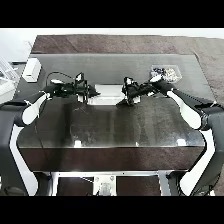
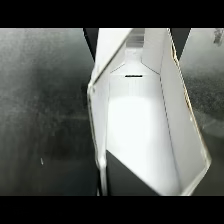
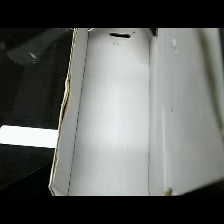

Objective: Fold the box and place the chain.

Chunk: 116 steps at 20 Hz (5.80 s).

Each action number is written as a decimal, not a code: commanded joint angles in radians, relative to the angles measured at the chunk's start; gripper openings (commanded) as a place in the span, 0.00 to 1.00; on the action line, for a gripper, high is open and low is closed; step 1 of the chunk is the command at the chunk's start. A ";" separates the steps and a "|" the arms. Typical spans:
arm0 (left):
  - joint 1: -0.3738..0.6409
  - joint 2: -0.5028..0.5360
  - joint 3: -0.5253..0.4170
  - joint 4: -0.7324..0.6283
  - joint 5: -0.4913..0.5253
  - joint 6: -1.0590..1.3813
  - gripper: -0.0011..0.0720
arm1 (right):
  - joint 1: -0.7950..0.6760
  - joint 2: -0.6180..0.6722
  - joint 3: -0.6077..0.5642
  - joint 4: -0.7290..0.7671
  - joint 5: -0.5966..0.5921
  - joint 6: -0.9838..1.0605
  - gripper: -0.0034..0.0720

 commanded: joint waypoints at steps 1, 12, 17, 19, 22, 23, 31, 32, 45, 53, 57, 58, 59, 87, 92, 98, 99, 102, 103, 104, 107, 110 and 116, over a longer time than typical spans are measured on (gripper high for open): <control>0.001 0.003 0.003 -0.046 -0.021 0.002 0.74 | 0.000 -0.001 0.001 0.001 -0.001 0.000 0.82; 0.004 0.072 0.031 -0.087 -0.069 -0.056 0.77 | 0.000 -0.001 0.001 0.001 -0.001 0.000 0.82; 0.085 0.164 0.031 -0.086 -0.085 -0.108 0.76 | 0.000 -0.001 0.001 0.000 -0.001 0.000 0.82; 0.130 0.190 0.031 -0.087 -0.141 -0.160 0.76 | 0.000 -0.001 0.001 0.001 -0.002 0.000 0.82; 0.170 0.195 0.031 -0.106 -0.325 -0.158 0.05 | 0.000 -0.001 0.001 0.000 -0.002 0.000 0.82; 0.170 0.195 0.031 -0.109 -0.356 -0.159 0.04 | 0.000 -0.001 0.001 0.001 -0.002 0.000 0.82; 0.067 0.234 -0.008 -0.035 -0.264 -0.202 0.03 | 0.000 -0.001 0.001 0.001 -0.001 0.000 0.82; 0.046 0.272 -0.043 -0.013 -0.171 -0.201 0.03 | 0.000 -0.001 0.001 0.000 -0.001 0.000 0.82; -0.062 0.643 -0.444 -0.109 0.378 -0.166 0.03 | 0.000 -0.001 0.001 0.001 -0.002 0.000 0.82; -0.062 0.608 -0.471 -0.082 0.104 -0.194 0.03 | 0.000 -0.001 0.001 0.000 -0.002 0.000 0.82; -0.062 0.523 -0.426 -0.104 0.169 -0.207 0.03 | 0.000 -0.001 0.001 0.001 -0.002 0.000 0.82; -0.062 0.491 -0.395 -0.103 0.182 -0.211 0.04 | 0.000 -0.001 0.001 0.000 -0.002 0.000 0.82; -0.062 0.453 -0.352 -0.101 0.187 -0.224 0.04 | 0.000 -0.001 0.001 0.001 -0.002 0.000 0.82; -0.062 0.166 -0.057 0.057 0.249 -0.362 0.04 | 0.000 -0.001 0.001 0.000 -0.002 0.000 0.82; -0.062 0.181 -0.002 0.053 0.190 -0.340 0.04 | 0.000 -0.001 0.001 0.000 -0.002 0.000 0.82; -0.001 0.319 0.017 0.137 -0.037 -0.358 0.04 | 0.000 -0.001 0.000 0.001 -0.001 0.000 0.82; 0.016 0.338 0.017 0.167 -0.056 -0.387 0.19 | 0.000 -0.001 0.000 0.001 -0.002 0.000 0.82; 0.050 0.366 0.018 0.275 -0.068 -0.472 0.68 | 0.000 -0.001 0.000 0.001 -0.001 0.000 0.82; 0.051 0.365 0.018 0.322 -0.078 -0.491 0.68 | 0.000 -0.001 0.000 0.000 -0.001 0.000 0.82; 0.048 0.365 0.015 0.397 -0.082 -0.513 0.68 | 0.000 -0.001 0.000 0.001 -0.002 0.000 0.82; 0.031 0.359 0.011 0.482 -0.079 -0.578 0.93 | 0.000 -0.001 0.001 0.000 -0.002 0.000 0.82; 0.016 0.359 -0.021 0.490 -0.036 -0.570 0.93 | 0.000 -0.001 0.000 0.000 -0.001 0.000 0.82; -0.021 0.347 -0.110 0.497 0.065 -0.529 0.93 | 0.000 -0.001 0.000 0.000 -0.001 0.000 0.82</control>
